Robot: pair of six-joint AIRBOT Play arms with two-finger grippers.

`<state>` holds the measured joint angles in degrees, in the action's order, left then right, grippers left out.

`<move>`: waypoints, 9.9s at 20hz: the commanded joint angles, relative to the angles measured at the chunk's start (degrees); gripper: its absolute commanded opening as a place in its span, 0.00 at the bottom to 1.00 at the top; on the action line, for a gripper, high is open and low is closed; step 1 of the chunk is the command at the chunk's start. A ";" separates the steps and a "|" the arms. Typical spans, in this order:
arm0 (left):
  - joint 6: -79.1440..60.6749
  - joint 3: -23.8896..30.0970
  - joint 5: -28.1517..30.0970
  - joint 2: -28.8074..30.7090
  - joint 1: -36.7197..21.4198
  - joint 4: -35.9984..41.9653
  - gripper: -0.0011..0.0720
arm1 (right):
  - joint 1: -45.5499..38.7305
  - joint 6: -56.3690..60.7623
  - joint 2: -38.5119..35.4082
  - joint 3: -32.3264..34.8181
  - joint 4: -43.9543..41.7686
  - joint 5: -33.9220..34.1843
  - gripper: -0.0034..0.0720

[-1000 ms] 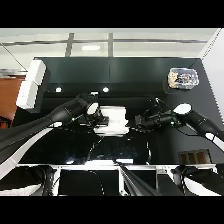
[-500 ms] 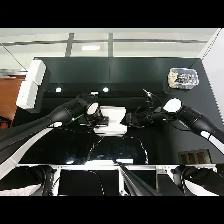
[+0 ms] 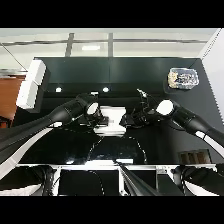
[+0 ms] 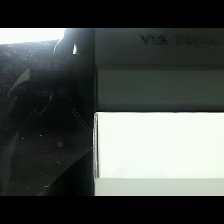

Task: Fold the box and place the chain.

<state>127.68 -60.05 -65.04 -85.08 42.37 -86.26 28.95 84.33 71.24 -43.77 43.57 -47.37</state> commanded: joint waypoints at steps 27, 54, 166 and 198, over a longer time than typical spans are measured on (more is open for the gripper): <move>0.00 -0.04 0.02 0.04 -0.02 -0.09 0.06 | 15.47 43.10 15.50 -18.60 38.07 -16.41 0.44; 0.00 -0.04 0.02 0.04 0.00 -0.04 0.06 | 12.20 35.50 11.06 -23.12 34.69 -19.93 0.47; 0.00 -0.04 0.07 0.04 -0.02 -0.02 0.06 | -11.34 -10.49 -9.11 -43.60 -15.06 -24.65 0.06; 0.02 -0.04 0.31 0.04 -0.02 -0.04 0.06 | -13.00 -10.91 -9.11 -43.65 -23.43 -28.92 0.06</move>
<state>127.70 -60.07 -64.71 -85.08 42.37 -86.30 14.26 73.52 62.08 -87.37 19.57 -79.44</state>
